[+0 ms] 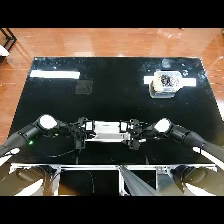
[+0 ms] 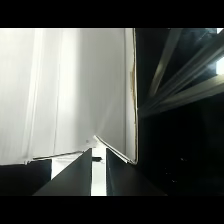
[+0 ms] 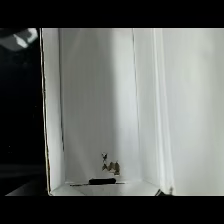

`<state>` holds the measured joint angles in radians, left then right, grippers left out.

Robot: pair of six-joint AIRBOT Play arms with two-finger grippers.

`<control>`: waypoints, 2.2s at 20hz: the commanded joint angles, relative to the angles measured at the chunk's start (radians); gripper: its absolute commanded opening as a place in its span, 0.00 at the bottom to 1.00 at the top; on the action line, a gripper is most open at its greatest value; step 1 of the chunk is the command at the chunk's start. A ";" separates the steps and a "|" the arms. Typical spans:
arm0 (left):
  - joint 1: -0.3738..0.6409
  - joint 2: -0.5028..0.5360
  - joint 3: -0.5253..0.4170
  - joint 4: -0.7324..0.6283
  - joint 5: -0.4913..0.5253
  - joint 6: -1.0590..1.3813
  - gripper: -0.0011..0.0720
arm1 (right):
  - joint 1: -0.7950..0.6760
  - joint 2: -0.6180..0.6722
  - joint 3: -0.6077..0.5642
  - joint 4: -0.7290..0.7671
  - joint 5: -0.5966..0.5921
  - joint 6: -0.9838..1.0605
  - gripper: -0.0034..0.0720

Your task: Fold the box and place the chain.

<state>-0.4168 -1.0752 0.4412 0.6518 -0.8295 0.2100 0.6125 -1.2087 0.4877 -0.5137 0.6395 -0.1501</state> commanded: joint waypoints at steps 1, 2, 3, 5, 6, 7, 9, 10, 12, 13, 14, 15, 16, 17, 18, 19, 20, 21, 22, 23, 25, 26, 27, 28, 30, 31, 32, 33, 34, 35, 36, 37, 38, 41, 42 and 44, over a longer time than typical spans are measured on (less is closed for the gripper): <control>0.000 -0.013 0.000 -0.015 0.040 0.000 0.28 | 0.001 0.000 0.000 0.000 0.003 -0.001 0.44; -0.003 -0.014 0.000 -0.029 0.038 0.000 0.28 | 0.001 0.000 0.000 0.000 0.003 -0.001 0.44; -0.006 -0.014 0.000 -0.042 0.037 0.000 0.28 | 0.001 0.000 0.000 0.000 0.003 -0.001 0.44; -0.029 -0.016 0.000 -0.050 0.045 0.000 0.28 | 0.001 0.000 0.000 0.000 0.003 -0.001 0.44; -0.036 -0.018 0.000 -0.050 0.045 0.000 0.29 | 0.001 0.000 0.000 0.000 0.003 -0.001 0.44; -0.040 -0.023 0.000 -0.050 0.045 0.000 0.29 | 0.001 0.000 0.000 0.000 0.003 -0.001 0.44; -0.040 -0.037 0.000 -0.050 0.045 0.000 0.29 | 0.001 0.000 0.000 0.000 0.003 -0.001 0.44; -0.040 -0.042 0.000 -0.050 0.045 0.000 0.29 | 0.001 0.000 0.000 0.000 0.003 -0.001 0.44; -0.040 -0.044 0.000 -0.050 0.045 0.000 0.29 | 0.001 0.000 0.000 0.000 0.003 -0.001 0.44; -0.040 -0.044 0.000 -0.050 0.045 0.000 0.30 | 0.001 0.000 0.000 0.000 0.003 -0.001 0.44; -0.040 -0.044 0.000 -0.050 0.044 -0.001 0.31 | 0.001 0.000 0.000 0.000 0.003 -0.001 0.44; -0.040 -0.044 0.000 -0.050 0.044 -0.001 0.40 | 0.001 0.000 0.000 0.000 0.003 -0.001 0.44; -0.040 -0.044 0.000 -0.050 0.044 -0.001 0.49 | 0.001 0.000 0.000 0.000 0.003 -0.001 0.44; -0.040 -0.044 0.000 -0.050 0.044 -0.002 0.54 | 0.001 0.000 0.000 0.000 0.003 -0.001 0.44; -0.040 -0.044 0.000 -0.050 0.043 -0.002 0.54 | 0.001 0.000 0.000 0.000 0.003 -0.001 0.44; -0.040 -0.044 0.000 -0.050 0.042 -0.002 0.54 | 0.001 0.000 0.000 0.000 0.003 -0.001 0.44; -0.040 -0.044 0.000 -0.050 0.039 -0.008 0.54 | 0.001 0.000 0.000 0.000 0.003 -0.001 0.44; -0.040 -0.044 0.000 -0.050 0.035 -0.008 0.51 | 0.001 0.000 0.000 0.000 0.003 -0.001 0.44; -0.040 -0.044 0.000 -0.050 0.035 -0.008 0.46 | 0.001 0.000 0.000 0.000 0.003 -0.001 0.44; -0.040 -0.044 0.000 -0.050 0.036 -0.008 0.48 | 0.001 0.000 0.000 0.000 0.003 -0.001 0.44; -0.040 -0.044 0.000 -0.050 0.037 -0.008 0.66 | 0.001 0.000 0.000 0.000 0.003 -0.001 0.44; -0.039 -0.044 0.000 -0.050 0.038 -0.008 0.66 | 0.001 0.000 0.000 0.000 0.003 -0.001 0.44; -0.037 -0.044 0.000 -0.050 0.044 -0.015 0.60 | 0.001 0.000 0.000 0.000 0.003 -0.001 0.44; -0.023 -0.043 0.002 -0.042 0.045 -0.039 0.38 | 0.001 0.000 0.000 0.000 0.003 -0.001 0.44; 0.021 -0.031 0.014 -0.024 0.007 -0.113 0.04 | 0.001 0.000 0.000 0.000 0.003 -0.001 0.44; 0.053 -0.016 0.018 -0.024 -0.034 -0.137 0.05 | 0.001 0.000 0.000 0.000 0.003 -0.001 0.44; 0.088 0.007 0.018 -0.023 -0.076 -0.149 0.05 | 0.001 0.000 0.000 0.000 0.003 -0.001 0.44; 0.122 0.033 0.018 -0.011 -0.115 -0.173 0.05 | 0.001 0.000 0.000 0.000 0.003 -0.001 0.44; 0.161 0.065 0.018 0.010 -0.149 -0.208 0.05 | 0.001 0.000 0.000 0.000 0.003 -0.001 0.44; 0.199 0.098 0.018 0.032 -0.177 -0.245 0.05 | 0.001 0.000 0.000 0.000 0.003 -0.001 0.44; 0.241 0.135 0.018 0.059 -0.198 -0.292 0.05 | 0.001 0.000 0.000 0.000 0.003 -0.001 0.44; 0.284 0.169 0.018 0.087 -0.205 -0.366 0.05 | 0.001 0.000 0.000 0.000 0.003 -0.001 0.44; 0.334 0.200 0.018 0.119 -0.206 -0.505 0.05 | 0.001 0.000 0.000 0.000 0.003 -0.001 0.44; 0.495 0.225 0.018 0.259 -0.278 -0.980 0.05 | 0.001 0.000 0.000 0.000 0.003 -0.001 0.44; 0.542 0.225 0.016 0.320 -0.293 -1.046 0.05 | 0.001 0.000 0.000 0.000 0.003 -0.001 0.44; 0.591 0.225 0.016 0.332 -0.238 -1.176 0.05 | 0.001 0.000 0.000 0.000 0.003 -0.001 0.44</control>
<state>0.0727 -0.8654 0.4583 0.8890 -1.0691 -0.6544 0.6125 -1.2087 0.4877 -0.5137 0.6422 -0.1509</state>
